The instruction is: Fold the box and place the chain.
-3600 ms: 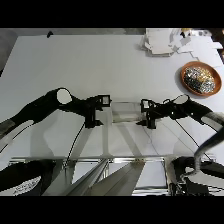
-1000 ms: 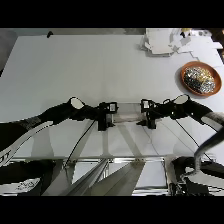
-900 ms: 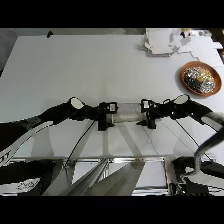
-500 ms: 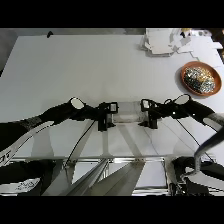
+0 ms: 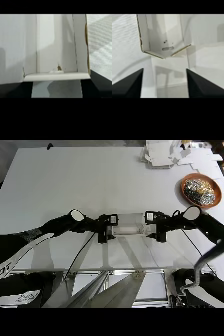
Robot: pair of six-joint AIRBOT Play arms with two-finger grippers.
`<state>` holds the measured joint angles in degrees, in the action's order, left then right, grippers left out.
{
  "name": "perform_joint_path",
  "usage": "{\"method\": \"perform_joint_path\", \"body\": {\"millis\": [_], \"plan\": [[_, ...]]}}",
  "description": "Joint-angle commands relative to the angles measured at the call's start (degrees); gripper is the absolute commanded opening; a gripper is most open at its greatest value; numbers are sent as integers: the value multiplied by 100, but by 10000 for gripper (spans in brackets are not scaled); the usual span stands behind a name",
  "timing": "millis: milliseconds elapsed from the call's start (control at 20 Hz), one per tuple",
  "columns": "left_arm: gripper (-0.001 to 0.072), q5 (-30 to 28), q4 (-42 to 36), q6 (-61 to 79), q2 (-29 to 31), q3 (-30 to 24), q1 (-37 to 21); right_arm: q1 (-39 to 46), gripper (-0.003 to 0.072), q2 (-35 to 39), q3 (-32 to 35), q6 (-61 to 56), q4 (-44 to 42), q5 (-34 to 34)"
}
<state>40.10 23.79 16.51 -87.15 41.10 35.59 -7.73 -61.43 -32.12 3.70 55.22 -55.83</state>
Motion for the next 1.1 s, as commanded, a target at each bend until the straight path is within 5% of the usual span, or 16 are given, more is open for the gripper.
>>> {"method": "perform_joint_path", "body": {"millis": [0,150,200,450,700,1050], "plan": [[272,0,2,0,4,-4,-2,-2,404,719,-4,-391,240,-216],[272,2,2,0,4,-4,-2,-2,73,1051,-4,-361,-310,-385],[272,2,0,0,4,-4,-2,-2,22,1045,-4,-321,-695,-439],[272,0,0,0,4,-4,-2,-7,22,726,-2,-323,-2120,483],[272,0,0,0,4,-4,-2,-7,22,-382,-4,-323,-3191,1307],[272,0,2,-2,4,-4,-2,-7,22,-1196,-4,-326,-3084,1248]]}}
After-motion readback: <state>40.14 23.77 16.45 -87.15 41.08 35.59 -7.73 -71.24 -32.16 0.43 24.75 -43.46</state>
